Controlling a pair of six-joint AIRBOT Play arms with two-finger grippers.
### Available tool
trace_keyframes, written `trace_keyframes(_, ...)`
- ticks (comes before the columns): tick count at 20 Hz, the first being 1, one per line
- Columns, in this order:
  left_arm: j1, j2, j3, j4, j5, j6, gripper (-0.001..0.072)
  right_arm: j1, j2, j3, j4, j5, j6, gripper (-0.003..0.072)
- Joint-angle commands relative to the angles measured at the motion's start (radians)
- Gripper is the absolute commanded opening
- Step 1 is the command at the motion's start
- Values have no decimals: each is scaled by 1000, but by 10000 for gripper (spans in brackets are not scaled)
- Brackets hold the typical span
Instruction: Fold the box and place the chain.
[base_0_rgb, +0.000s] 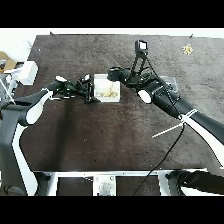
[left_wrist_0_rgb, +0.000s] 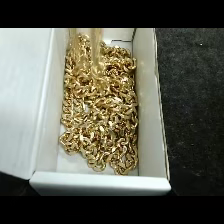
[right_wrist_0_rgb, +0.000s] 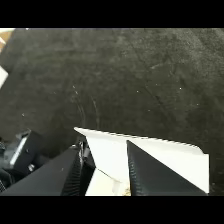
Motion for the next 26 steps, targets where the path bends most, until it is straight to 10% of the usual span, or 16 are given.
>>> trace_keyframes(1,-1,1,0,0,0,0,163,-16,23,2,-1,67,-98,332)
trace_keyframes(6,-1,1,0,0,0,0,163,-157,14,65,142,203,-412,214)
trace_keyframes(13,-1,1,0,0,0,0,163,-400,-229,364,1042,600,-1345,146)
trace_keyframes(16,-1,1,0,0,0,0,163,-459,-343,446,1173,711,-1457,24)
trace_keyframes(26,-1,1,0,0,0,0,163,-478,-595,559,1312,953,-1783,106)
